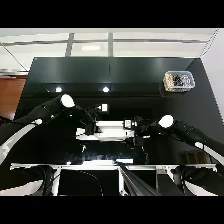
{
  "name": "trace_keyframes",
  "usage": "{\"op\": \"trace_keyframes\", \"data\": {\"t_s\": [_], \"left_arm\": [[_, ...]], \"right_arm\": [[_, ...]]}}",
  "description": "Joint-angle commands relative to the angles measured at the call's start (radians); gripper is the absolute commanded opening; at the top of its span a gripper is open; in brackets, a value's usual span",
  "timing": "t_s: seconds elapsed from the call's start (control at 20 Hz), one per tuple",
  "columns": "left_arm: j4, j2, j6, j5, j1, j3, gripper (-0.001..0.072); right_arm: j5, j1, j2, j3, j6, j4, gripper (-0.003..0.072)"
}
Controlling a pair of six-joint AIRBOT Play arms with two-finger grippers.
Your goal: Fold the box and place the chain.
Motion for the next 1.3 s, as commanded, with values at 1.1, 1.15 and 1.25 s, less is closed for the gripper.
{"op": "trace_keyframes", "data": {"t_s": [1.1,1.15,1.25], "left_arm": [[-0.688,0.239,-0.087,0.320,0.055,-0.264,0.0028],[-0.637,0.221,-0.087,0.328,0.050,-0.264,0.0028],[-0.542,0.180,-0.088,0.323,0.021,-0.264,0.0028]], "right_arm": [[0.000,0.001,0.000,0.000,0.000,0.000,0.0308],[0.000,0.001,0.000,0.000,0.000,0.000,0.0308],[0.000,0.001,0.000,0.000,0.000,0.000,0.0308]]}}
